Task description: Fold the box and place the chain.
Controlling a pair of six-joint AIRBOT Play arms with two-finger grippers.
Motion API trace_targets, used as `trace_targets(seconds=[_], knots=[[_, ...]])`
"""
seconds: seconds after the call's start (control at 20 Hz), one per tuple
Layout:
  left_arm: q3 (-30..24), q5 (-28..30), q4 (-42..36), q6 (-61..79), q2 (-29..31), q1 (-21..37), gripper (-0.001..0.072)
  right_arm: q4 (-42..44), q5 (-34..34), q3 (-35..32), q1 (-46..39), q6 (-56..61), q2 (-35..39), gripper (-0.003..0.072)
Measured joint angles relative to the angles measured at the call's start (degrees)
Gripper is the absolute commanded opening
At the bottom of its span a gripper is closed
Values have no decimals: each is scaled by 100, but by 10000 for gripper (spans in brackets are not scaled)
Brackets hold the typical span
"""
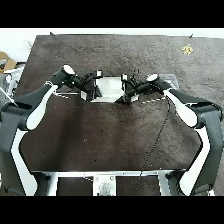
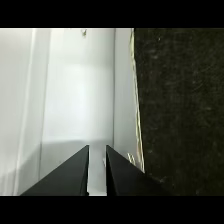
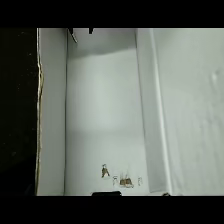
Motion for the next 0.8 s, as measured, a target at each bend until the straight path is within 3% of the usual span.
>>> trace_targets(seconds=[0.2,0.25,0.3,0.35,0.8], knots=[[0,17,262,-90,2,-46,134,0,0,0,0,2,0,445],[0,33,328,-125,2,-52,224,0,-2,0,0,2,0,445],[0,46,372,-157,2,-55,452,0,0,0,0,2,0,445],[2,103,402,-166,2,-57,597,-2,22,0,0,-2,0,445],[2,157,492,-424,7,-63,604,-7,20,0,7,0,2,445]])
